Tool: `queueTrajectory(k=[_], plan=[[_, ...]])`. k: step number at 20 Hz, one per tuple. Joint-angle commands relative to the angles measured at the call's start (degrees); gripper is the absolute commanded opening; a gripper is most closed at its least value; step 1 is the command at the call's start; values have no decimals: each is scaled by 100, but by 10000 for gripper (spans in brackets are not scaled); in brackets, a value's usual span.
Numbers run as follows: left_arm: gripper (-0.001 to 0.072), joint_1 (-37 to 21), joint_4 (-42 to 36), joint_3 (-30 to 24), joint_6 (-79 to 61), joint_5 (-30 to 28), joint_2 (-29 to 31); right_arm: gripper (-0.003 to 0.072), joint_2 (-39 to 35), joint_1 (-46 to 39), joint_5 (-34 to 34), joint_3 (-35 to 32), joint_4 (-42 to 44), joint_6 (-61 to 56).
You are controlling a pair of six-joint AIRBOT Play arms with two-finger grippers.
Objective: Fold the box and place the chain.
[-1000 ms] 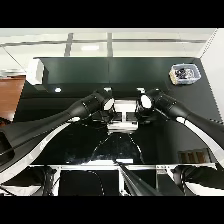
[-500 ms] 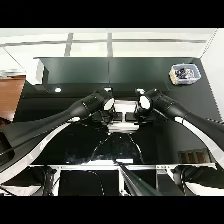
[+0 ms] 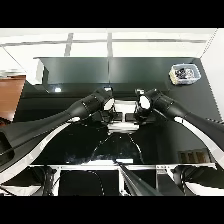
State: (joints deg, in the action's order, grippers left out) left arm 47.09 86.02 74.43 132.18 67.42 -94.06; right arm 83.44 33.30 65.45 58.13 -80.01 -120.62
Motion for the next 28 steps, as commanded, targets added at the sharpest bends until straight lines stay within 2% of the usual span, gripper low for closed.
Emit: queueTrajectory(k=[1, 3, 4, 5, 6, 10, 14, 17, 19, 21, 22, 23, 26, 28], plan=[[22, 0, 26, 0, -15, 13, -2, 13, 2, 2, -15, 7, 0, 15], [22, 0, 26, 0, -17, 11, -2, 16, 2, 2, -13, 7, 2, 7], [22, 0, 26, 0, -17, 11, -2, 77, 2, 2, -13, 7, 0, -2], [22, 0, 26, 0, -15, 11, -2, 297, -4, 2, -13, 7, 2, -2], [22, 0, 26, 0, -17, 13, -2, 377, -20, 2, 7, 9, 0, 42], [22, 0, 31, 0, -15, 9, -2, 378, -411, -2, 186, 9, -2, 494], [22, 0, 28, 0, -15, 9, -2, 378, -1690, -85, 181, 9, -330, 866], [22, 0, 31, 0, -15, 11, -2, 378, -2494, -435, 138, 9, -1650, 859], [22, 0, 31, 0, -15, 11, -2, 378, -2599, -938, -131, 4, -2671, 861], [22, -2, 31, 0, -17, 7, -2, 380, -2494, -1587, -1032, -111, -3484, 861], [22, 0, 31, 0, -15, 7, -2, 437, -2376, -1934, -1663, -195, -3604, 861], [22, -2, 31, 0, -15, 7, -2, 718, -2146, -2308, -2221, -214, -3541, 872], [22, -2, 31, 0, -17, 9, -2, 718, -1126, -3062, -3154, -46, -3106, 702], [22, -13, 35, 0, -17, 7, -2, 716, -133, -3438, -2813, 901, -2931, 702]])
